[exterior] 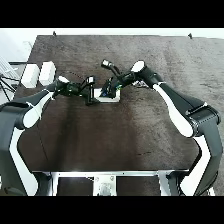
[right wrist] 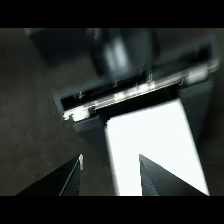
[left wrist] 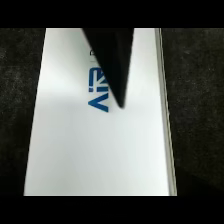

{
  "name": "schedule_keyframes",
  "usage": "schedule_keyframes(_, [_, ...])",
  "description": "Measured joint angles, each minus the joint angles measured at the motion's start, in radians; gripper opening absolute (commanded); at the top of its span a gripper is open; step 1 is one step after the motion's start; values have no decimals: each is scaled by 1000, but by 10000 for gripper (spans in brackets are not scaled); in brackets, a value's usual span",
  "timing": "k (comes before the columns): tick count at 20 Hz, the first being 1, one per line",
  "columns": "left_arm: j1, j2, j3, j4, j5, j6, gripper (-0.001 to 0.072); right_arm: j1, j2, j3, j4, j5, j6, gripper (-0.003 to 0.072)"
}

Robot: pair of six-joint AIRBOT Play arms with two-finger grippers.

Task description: Fold the box and place the chain.

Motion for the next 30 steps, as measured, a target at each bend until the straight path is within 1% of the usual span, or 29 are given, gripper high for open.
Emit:
schedule_keyframes(4, [1,0,0,1,1,1,628,-33,0,13,45,13,-1,112])
schedule_keyframes(5, [1,0,0,1,1,1,627,-43,0,11,45,10,-1,61])
schedule_keyframes(6, [1,0,0,1,1,1,628,-50,0,7,47,7,-1,27])
schedule_keyframes(9, [1,0,0,2,1,2,628,-58,0,-26,53,9,-2,17])
schedule_keyframes(16, [1,0,0,2,2,3,628,-66,0,-131,47,-56,-2,16])
schedule_keyframes(23, [1,0,0,2,2,3,628,-63,6,-153,35,-71,-3,15])
schedule_keyframes(26, [1,0,0,3,1,3,628,-63,50,-153,61,-61,-35,14])
schedule_keyframes(28, [1,0,0,2,2,3,628,-63,108,-149,128,-74,-54,13])
schedule_keyframes(30, [1,0,0,2,2,2,628,-63,154,-149,140,-74,-55,13])
